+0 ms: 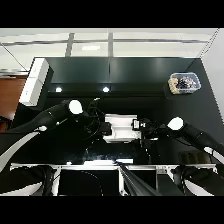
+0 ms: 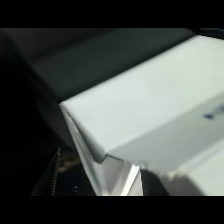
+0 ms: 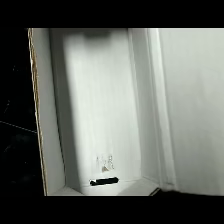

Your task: Fold the box and place the chain.

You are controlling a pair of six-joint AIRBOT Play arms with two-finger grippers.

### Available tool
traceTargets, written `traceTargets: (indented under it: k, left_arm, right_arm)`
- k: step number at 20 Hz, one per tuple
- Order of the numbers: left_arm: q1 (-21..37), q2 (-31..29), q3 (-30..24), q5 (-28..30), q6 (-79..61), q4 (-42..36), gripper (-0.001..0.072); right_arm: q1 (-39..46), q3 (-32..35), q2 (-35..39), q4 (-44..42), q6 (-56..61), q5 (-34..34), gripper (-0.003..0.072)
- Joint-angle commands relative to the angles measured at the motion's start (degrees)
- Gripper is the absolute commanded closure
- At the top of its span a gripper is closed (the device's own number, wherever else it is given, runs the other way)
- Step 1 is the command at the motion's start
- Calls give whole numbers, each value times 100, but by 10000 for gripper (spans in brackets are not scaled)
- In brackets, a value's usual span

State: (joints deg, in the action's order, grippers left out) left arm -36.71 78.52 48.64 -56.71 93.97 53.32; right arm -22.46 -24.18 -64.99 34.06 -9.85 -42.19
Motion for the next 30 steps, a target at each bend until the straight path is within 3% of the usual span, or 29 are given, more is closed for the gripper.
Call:
traceTargets:
  k: [1, 7, 10, 16, 17, 19, 22, 23, 27, 28, 29, 30]
  left_arm:
    - [-511, 0, 348, 7, 1716, 1445, 162]
    - [-1283, 205, 931, -837, 3340, 2909, 163]
    - [-1394, 503, 1193, -1045, 3563, 2909, 163]
    - [-1534, 662, 1235, -671, 4140, 2739, 163]
    - [-1530, 664, 1235, -654, 4155, 2747, 203]
    - [-1521, 664, 1235, -662, 4153, 2793, 370]
    - [-1526, 675, 1235, -713, 4155, 2806, 394]
    - [-1526, 684, 1235, -741, 4155, 2844, 437]
    - [-1532, 719, 1235, -750, 4168, 2861, 441]
    - [-1530, 721, 1235, -778, 4172, 2863, 585]
    - [-1530, 719, 1235, -789, 4179, 2844, 685]
    - [-1530, 719, 1235, -787, 4183, 2785, 685]
  right_arm:
    - [-4, 2, -4, 2, -2, 0, 279]
    - [-4, 2, -4, 2, -2, -4, 279]
    - [-4, 2, -4, 4, -4, -2, 279]
    - [-4, 2, -4, 4, -7, 0, 279]
    - [-4, 2, -4, 4, -7, 0, 279]
    - [-4, 2, -4, 4, -7, 0, 279]
    - [-4, 2, -4, 4, -7, 0, 279]
    - [-7, 2, -4, 4, -7, 0, 279]
    - [-4, 2, -4, 4, -7, 0, 279]
    - [-4, 2, -4, 4, -7, 0, 279]
    - [-4, 2, -4, 4, -7, 0, 279]
    - [-7, 2, -4, 4, -7, 0, 279]
